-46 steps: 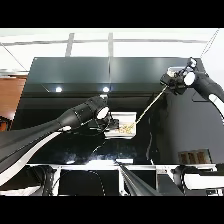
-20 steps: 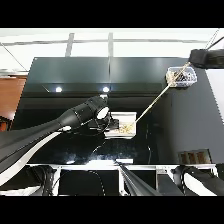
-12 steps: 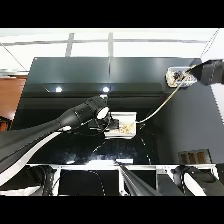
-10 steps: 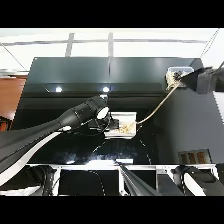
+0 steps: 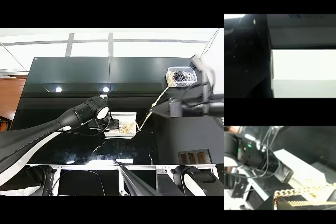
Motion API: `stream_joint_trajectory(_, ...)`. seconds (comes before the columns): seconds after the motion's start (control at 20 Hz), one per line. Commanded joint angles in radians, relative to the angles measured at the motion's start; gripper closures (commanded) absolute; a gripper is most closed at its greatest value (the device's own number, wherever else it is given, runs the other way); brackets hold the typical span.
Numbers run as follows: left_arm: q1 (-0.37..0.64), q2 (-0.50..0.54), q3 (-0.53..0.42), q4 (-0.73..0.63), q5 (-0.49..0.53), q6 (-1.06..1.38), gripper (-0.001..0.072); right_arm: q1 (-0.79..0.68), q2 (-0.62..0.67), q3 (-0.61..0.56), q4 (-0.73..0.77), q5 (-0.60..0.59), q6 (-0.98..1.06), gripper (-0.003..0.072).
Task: Fold the box and place the chain.
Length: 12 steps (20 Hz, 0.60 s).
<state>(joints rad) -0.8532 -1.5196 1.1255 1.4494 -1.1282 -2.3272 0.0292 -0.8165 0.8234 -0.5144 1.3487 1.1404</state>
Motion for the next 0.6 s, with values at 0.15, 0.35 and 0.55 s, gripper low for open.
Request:
stream_joint_trajectory(0.15, 0.001, 0.0, 0.0, 0.0, -0.001, 0.0, 0.0679, 0.2, -0.048, -0.159, 0.077, -0.263, 0.015, 0.0674)
stream_joint_trajectory(0.35, 0.001, 0.0, 0.0, 0.0, -0.003, 0.0, 0.068, 0.258, -0.102, -0.159, 0.072, -0.345, 0.015, 0.0674)
stream_joint_trajectory(0.55, 0.001, 0.0, 0.0, 0.0, -0.003, 0.0, 0.0679, 0.26, -0.132, -0.159, 0.068, -0.37, 0.015, 0.0674)
